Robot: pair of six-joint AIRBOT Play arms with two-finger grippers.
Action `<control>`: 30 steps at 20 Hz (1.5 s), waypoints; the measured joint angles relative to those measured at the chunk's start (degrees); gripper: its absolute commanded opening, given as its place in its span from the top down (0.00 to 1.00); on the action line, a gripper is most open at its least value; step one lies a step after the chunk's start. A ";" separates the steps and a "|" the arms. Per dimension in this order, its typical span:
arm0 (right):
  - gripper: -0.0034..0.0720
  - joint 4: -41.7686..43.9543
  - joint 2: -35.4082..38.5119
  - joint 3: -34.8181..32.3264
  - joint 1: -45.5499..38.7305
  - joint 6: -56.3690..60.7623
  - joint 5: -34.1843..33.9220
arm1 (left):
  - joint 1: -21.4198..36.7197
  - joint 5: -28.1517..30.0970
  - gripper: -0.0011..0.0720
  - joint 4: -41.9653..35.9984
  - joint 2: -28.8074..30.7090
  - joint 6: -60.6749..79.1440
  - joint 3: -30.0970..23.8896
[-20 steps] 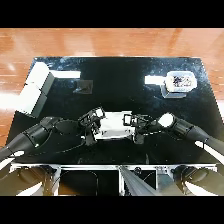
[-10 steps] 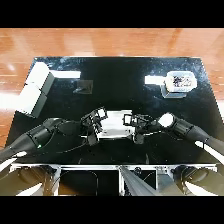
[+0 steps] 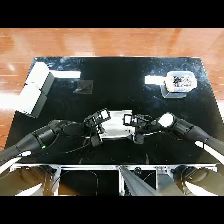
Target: Fold the box and place the chain.
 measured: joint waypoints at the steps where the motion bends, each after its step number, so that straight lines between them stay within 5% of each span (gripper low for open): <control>1: 0.14 0.02 0.00 0.00 0.00 0.02 -0.02 | -0.07 -0.37 0.57 -0.04 -0.02 0.00 0.00; 6: 0.14 0.00 0.00 0.00 0.00 0.02 0.00 | -0.17 -1.14 0.58 -0.07 -0.07 -0.13 0.00; 10: 0.14 0.00 -0.02 0.00 0.00 0.02 0.00 | -0.17 -1.05 0.68 -0.07 -0.07 0.00 0.00; 16: 0.14 0.00 -0.02 0.00 0.00 0.02 0.00 | -0.17 -0.70 0.63 -0.07 -0.07 -0.17 0.00; 19: 0.14 -0.02 0.00 0.00 0.00 0.02 0.00 | -0.15 -0.68 0.45 -0.09 -0.07 -0.37 0.00; 22: 0.14 -0.02 0.00 0.00 0.00 0.02 0.00 | -0.15 -0.70 0.47 -0.11 -0.07 -0.46 0.00; 27: 0.14 0.00 0.00 0.00 0.00 0.48 0.00 | -0.17 -0.66 0.96 -0.11 -0.07 -0.61 0.02; 30: 0.14 0.00 -0.02 0.00 0.00 0.96 0.00 | -0.17 -0.63 0.96 -0.11 0.07 -1.09 0.26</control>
